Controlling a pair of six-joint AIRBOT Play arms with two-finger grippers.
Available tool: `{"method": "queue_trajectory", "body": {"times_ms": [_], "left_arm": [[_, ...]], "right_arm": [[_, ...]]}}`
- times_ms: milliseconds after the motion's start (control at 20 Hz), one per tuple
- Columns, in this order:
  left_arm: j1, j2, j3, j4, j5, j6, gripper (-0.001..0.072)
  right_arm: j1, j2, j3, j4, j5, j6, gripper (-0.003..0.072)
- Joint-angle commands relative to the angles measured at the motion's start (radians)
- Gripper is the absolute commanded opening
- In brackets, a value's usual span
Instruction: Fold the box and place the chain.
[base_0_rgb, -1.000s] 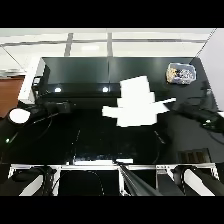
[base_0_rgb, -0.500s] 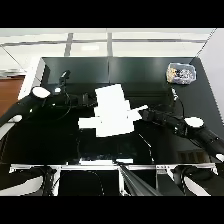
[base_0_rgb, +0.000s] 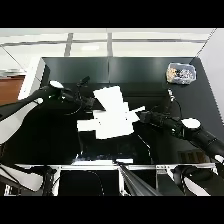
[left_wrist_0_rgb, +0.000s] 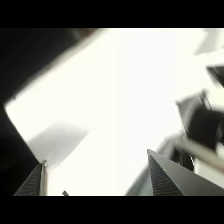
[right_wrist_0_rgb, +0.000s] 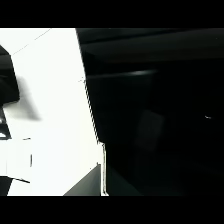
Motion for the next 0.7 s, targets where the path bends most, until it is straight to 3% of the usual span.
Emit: {"method": "queue_trajectory", "body": {"times_ms": [0,200,250,300,400,450,500,550,650], "left_arm": [[0.001,-0.09,0.093,0.04,-0.192,0.076,0.05],[0.001,-0.111,0.114,0.048,-0.273,0.19,0.0408],[0.001,-0.111,0.114,0.048,-0.273,0.209,0.0314],[0.001,-0.111,0.114,0.048,-0.274,0.231,0.0138],[0.001,-0.111,0.114,0.048,-0.273,0.267,0.0037],[0.001,-0.111,0.114,0.048,-0.273,0.274,0.0027],[0.001,-0.111,0.114,0.05,-0.273,0.274,0.0026],[0.002,-0.106,0.114,0.058,-0.272,0.274,0.0024],[-0.002,-0.072,0.114,0.114,-0.245,0.26,0.0022]], "right_arm": [[0.002,0.0,0.0,-0.008,0.007,0.0,0.001],[0.002,0.0,0.0,-0.008,0.023,0.0,0.001],[0.002,0.0,0.0,-0.008,0.025,0.0,0.001],[0.002,0.0,0.0,-0.008,0.025,0.0,0.0011],[0.002,0.0,0.0,-0.024,0.025,0.0,0.0013],[0.002,0.0,0.0,-0.035,0.023,0.0,0.014],[-0.001,0.0,0.0,-0.05,0.012,0.0,0.0513],[-0.013,0.002,0.006,-0.07,0.023,0.0,0.0671],[-0.068,0.014,0.054,-0.236,0.127,0.0,0.067]]}}
